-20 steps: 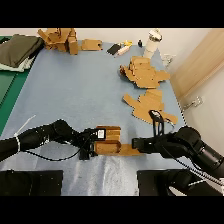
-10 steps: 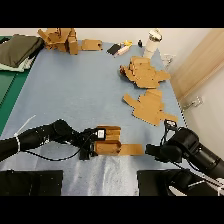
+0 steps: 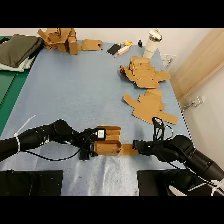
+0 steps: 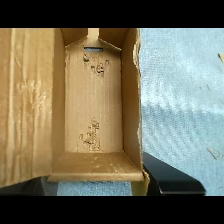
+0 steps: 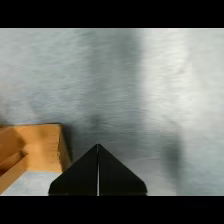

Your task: Fold the box.

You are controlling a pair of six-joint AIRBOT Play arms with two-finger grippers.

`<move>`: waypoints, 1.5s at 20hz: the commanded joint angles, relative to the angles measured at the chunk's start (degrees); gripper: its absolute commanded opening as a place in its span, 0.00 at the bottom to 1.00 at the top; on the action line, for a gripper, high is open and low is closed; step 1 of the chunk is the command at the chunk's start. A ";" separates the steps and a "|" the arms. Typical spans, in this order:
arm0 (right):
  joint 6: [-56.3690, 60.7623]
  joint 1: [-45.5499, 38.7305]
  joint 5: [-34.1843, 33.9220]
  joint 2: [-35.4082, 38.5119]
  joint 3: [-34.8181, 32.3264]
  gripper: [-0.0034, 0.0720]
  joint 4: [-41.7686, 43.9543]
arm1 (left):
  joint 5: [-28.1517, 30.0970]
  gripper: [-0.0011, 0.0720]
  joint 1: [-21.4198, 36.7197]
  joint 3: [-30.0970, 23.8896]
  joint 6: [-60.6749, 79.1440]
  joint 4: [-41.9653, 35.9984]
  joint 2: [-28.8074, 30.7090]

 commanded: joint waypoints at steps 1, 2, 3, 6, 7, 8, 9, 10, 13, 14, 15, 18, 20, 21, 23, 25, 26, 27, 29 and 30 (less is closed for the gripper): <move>-9.29 -0.20 4.66 0.00 -0.42 0.05 8.90 | -0.02 0.51 0.00 0.04 0.02 0.02 0.04; -10.43 0.02 4.61 0.00 -0.42 0.05 10.05 | -0.02 0.51 0.00 0.04 0.02 0.02 0.04; -11.47 0.31 4.48 0.22 -0.42 0.05 10.84 | -0.02 0.51 0.00 0.04 0.02 0.02 0.04; -14.01 0.28 4.24 -0.02 -0.44 0.05 12.31 | -0.07 0.51 0.00 0.04 0.02 0.02 0.04; -15.19 0.31 4.37 -0.28 -0.44 0.05 13.22 | -0.20 0.51 0.00 0.04 0.02 0.02 0.04; -16.55 0.28 4.33 -0.46 -0.44 0.05 14.40 | -0.46 0.51 0.00 0.04 0.02 0.02 0.04; -17.88 0.28 4.37 -0.63 -0.42 0.05 15.54 | -0.46 0.51 0.00 0.04 0.02 0.02 0.04; -19.54 0.28 4.44 -0.63 -0.42 0.05 16.81 | -0.44 0.51 0.00 0.04 0.02 0.02 0.04; -22.43 0.31 6.43 -0.44 0.17 0.05 20.09 | -0.42 0.51 0.00 0.04 0.02 0.02 0.04; -22.43 0.31 6.34 -0.17 1.11 0.05 20.24 | -0.44 0.51 0.00 0.04 0.02 0.02 0.04; -22.45 0.31 6.16 0.09 2.12 0.05 20.13 | -0.44 0.51 0.00 0.04 0.02 0.02 0.04; -22.45 0.28 5.09 0.09 4.63 0.14 19.71 | -0.44 0.51 0.00 0.04 0.04 0.02 0.04; -22.38 0.31 4.24 -0.02 4.83 0.26 19.87 | -0.42 0.51 0.00 0.04 0.04 0.02 0.04; -22.38 0.31 4.00 -0.02 4.83 0.26 20.02 | -0.44 0.51 0.00 0.04 0.04 0.02 0.04; -22.40 0.31 4.04 -0.02 4.83 0.26 20.46 | -0.44 0.51 0.00 0.04 0.04 0.02 0.04; -22.38 0.31 4.07 -0.04 4.83 0.41 20.72 | -0.44 0.51 0.00 0.04 0.02 0.02 0.04; -22.34 0.31 4.11 -0.26 4.83 0.57 20.87 | -0.44 0.51 0.00 0.04 0.04 0.02 0.04; -22.18 0.31 4.11 -0.85 4.83 0.58 20.87 | -0.44 0.51 0.00 0.04 0.04 0.02 0.04; -22.21 0.37 4.33 -3.15 4.85 0.58 20.94 | -0.44 0.51 0.00 0.04 0.04 0.02 0.04; -22.21 0.87 4.92 -4.63 5.27 0.58 20.87 | -0.44 0.51 0.00 0.04 0.04 0.02 0.04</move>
